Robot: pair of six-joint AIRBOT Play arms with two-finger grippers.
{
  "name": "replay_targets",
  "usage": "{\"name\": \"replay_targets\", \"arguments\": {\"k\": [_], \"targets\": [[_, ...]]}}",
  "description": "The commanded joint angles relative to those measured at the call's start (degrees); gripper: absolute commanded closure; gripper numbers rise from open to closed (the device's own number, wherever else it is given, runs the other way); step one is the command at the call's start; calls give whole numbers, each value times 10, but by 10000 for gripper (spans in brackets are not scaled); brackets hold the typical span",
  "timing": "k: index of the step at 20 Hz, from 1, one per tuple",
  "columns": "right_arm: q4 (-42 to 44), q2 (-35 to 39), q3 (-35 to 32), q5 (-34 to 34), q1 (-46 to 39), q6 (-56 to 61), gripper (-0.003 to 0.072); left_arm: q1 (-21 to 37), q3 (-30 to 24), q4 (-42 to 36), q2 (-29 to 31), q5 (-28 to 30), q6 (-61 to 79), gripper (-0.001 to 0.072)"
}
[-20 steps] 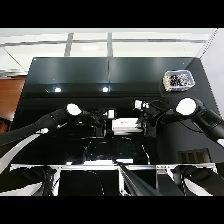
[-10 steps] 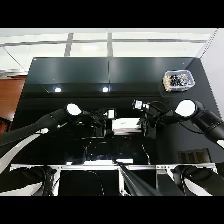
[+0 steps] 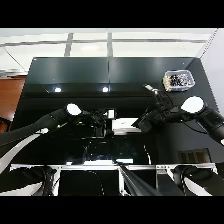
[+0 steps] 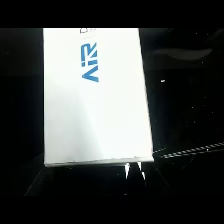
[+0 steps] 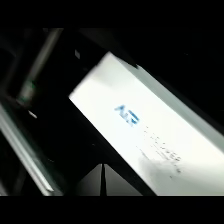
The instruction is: Fold the box and place the chain.
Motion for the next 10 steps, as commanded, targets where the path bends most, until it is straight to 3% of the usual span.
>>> {"name": "replay_targets", "arguments": {"k": [1, 10], "targets": [[144, -10, -31, 10, -49, 37, 671, 0, 0, 0, 0, 0, 0, 270], [87, -99, -45, -11, -52, 52, 671, 0, 0, 0, 0, 0, 0, 270]]}}
